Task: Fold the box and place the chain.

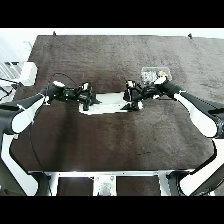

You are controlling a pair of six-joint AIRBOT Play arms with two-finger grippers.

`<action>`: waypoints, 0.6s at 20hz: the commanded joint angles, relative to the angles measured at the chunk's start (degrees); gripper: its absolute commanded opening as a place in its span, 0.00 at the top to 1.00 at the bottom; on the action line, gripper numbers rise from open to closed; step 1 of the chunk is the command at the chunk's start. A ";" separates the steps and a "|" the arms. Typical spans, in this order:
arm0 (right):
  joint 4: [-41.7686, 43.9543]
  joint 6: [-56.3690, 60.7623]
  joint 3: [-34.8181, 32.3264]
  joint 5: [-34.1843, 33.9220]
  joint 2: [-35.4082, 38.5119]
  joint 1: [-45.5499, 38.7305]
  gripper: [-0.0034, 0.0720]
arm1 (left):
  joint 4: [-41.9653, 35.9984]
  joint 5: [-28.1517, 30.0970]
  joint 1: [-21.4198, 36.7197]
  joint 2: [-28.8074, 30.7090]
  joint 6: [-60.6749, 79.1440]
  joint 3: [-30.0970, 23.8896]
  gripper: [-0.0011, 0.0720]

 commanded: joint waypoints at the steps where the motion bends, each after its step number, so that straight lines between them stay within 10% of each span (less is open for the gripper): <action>1: -0.76 -0.28 0.98 -0.11 -1.22 0.39 0.04 | 0.04 -0.02 -0.04 0.04 0.04 0.02 0.96; 12: -0.37 -2.21 0.96 0.31 -1.36 2.38 0.04 | 0.04 1.18 -0.04 0.04 0.09 0.04 0.96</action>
